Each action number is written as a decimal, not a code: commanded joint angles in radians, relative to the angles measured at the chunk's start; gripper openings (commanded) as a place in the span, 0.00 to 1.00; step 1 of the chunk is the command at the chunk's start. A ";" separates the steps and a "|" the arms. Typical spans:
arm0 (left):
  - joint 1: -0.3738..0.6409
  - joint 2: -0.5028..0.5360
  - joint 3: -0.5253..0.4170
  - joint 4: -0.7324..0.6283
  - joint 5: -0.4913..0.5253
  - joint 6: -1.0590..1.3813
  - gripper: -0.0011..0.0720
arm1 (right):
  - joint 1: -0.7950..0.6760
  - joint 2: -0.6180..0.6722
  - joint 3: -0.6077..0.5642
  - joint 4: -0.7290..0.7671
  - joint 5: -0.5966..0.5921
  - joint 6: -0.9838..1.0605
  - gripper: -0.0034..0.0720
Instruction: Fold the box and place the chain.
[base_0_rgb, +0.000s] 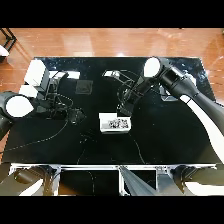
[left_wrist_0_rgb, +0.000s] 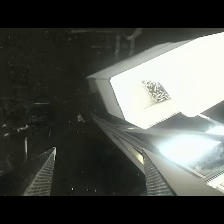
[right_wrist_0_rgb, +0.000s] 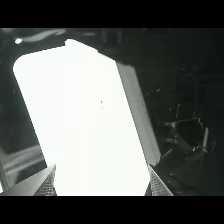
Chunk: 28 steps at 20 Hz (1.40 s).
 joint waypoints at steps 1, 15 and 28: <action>0.001 0.000 -0.001 -0.010 0.009 0.002 0.88 | 0.006 0.000 -0.019 0.010 0.023 -0.038 0.97; 0.001 0.000 -0.001 -0.011 0.009 0.002 0.88 | 0.006 -0.002 -0.059 0.002 -0.010 -0.071 0.97; 0.001 0.000 -0.001 -0.011 0.009 0.002 0.88 | 0.006 -0.037 -0.059 0.002 -0.011 -0.071 0.76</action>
